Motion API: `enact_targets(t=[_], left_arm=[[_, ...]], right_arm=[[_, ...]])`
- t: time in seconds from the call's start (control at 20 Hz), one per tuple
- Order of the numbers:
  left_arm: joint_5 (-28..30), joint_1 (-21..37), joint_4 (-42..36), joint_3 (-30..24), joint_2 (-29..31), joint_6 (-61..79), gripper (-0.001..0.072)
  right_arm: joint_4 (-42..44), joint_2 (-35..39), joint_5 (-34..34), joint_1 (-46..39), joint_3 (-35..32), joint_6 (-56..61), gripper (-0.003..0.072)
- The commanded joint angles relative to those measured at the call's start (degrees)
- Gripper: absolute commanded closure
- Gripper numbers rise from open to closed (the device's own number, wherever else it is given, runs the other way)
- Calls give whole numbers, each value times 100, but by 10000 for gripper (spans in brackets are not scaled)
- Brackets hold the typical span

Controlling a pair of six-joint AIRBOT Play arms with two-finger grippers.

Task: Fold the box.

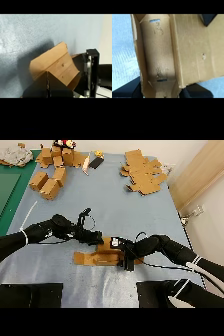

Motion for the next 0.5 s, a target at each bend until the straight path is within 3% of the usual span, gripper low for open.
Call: enact_targets(t=[0.0, 0.15, 0.25, 0.45], left_arm=[[-590, 317, -20, 4, 133, 549, 701], [-761, 551, 79, 2, 699, 1335, 701], [-1182, 619, 369, -2, 1078, 2146, 701], [-1652, 444, 1867, -9, 1808, 2553, 701]], right_arm=[[2, 2, 4, 7, 4, 2, 235], [2, 2, 4, 7, 2, 2, 235], [2, 2, 4, 7, 4, 2, 235], [2, 2, 4, 7, 4, 2, 235]])
